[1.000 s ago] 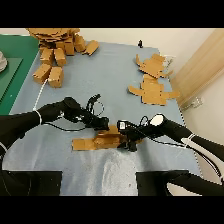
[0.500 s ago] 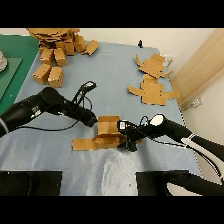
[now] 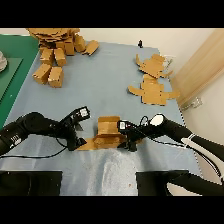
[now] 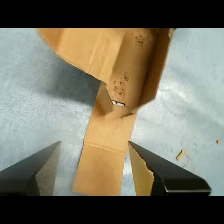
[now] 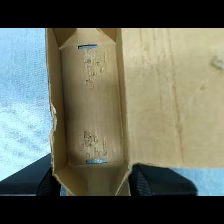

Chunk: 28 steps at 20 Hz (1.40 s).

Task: Fold the box.

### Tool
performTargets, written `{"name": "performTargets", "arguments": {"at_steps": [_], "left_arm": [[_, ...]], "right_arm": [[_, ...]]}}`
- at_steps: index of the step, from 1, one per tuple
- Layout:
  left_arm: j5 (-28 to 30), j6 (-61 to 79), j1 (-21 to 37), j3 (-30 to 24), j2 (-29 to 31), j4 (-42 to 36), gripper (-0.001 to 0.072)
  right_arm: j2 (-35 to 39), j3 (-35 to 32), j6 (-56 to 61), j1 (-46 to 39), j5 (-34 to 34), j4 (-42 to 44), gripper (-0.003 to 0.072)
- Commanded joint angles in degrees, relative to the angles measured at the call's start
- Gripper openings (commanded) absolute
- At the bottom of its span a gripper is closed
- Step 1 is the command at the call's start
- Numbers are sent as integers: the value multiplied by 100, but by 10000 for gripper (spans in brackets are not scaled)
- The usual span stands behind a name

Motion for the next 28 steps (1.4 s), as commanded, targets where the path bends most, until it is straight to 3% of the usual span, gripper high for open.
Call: {"name": "performTargets", "arguments": {"at_steps": [1,8,10,23,28], "left_arm": [[181,332,-155,-157,92,28,640],[984,326,-894,-136,-334,-15,637],[966,328,-1043,-31,-599,-13,340],[957,72,-1178,356,-1196,-22,352],[553,66,-1180,743,-1495,-39,351]], "right_arm": [[2,4,0,-4,4,0,470],[4,4,0,-4,4,0,470],[2,4,0,-4,7,2,470],[2,4,0,-4,4,0,470],[2,4,0,-4,2,0,470]]}}
